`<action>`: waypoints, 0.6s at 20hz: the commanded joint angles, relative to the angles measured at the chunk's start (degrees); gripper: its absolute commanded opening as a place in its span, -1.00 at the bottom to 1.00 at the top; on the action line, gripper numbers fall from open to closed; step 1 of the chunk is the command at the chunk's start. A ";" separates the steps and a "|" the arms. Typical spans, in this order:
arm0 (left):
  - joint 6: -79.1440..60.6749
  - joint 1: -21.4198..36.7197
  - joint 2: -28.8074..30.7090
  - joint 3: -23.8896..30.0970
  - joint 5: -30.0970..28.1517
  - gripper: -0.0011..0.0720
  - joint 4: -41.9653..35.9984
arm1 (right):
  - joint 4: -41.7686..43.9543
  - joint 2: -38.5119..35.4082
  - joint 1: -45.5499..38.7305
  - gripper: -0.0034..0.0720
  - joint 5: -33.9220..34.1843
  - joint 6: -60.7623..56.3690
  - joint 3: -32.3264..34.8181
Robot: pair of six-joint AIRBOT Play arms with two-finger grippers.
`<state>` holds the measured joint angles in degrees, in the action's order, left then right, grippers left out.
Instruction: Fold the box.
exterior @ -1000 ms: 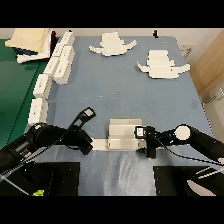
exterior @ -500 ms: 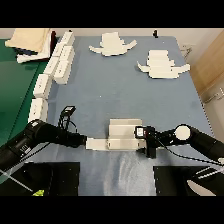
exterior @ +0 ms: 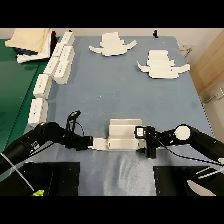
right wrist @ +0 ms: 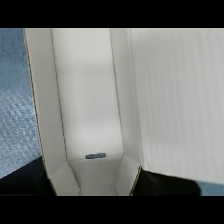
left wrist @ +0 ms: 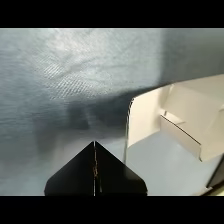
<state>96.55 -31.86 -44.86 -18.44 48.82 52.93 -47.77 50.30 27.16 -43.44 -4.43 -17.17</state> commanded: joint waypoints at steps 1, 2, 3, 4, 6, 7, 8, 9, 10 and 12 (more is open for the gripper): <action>-10.12 0.04 -0.46 2.91 -3.30 -0.93 -14.75 | 0.02 0.00 0.07 0.42 -0.02 0.00 -0.02; -13.84 0.04 -0.44 3.10 -4.07 -0.93 -18.73 | 0.02 0.00 0.04 0.42 -0.02 0.00 -0.02; -16.79 0.04 -0.39 3.04 -4.55 -0.93 -21.81 | 0.02 0.00 0.04 0.42 -0.02 -0.02 -0.02; -19.04 0.04 -0.35 2.89 -5.03 -0.93 -24.17 | 0.02 0.00 0.04 0.42 -0.02 -0.02 -0.02; -21.68 0.04 -0.33 2.36 -5.40 -0.93 -25.90 | 0.02 0.00 0.04 0.42 -0.02 0.00 -0.02; -22.47 0.04 -0.33 2.12 -5.42 -0.93 -25.94 | 0.02 0.00 0.07 0.42 -0.02 -0.02 -0.02; -22.47 0.07 -0.33 1.99 -5.42 -0.93 -25.94 | 0.02 0.00 0.07 0.42 -0.02 0.00 -0.02; -22.47 0.07 -0.33 1.95 -5.55 -0.93 -25.97 | 0.02 0.00 0.07 0.42 0.00 -0.02 -0.02; -22.47 0.07 -0.35 1.95 -5.60 -0.92 -25.94 | 0.02 0.00 0.07 0.42 0.00 -0.02 -0.02; -22.47 0.07 -0.33 1.95 -5.57 -0.92 -25.94 | 0.02 0.00 0.07 0.42 -0.02 -0.02 -0.02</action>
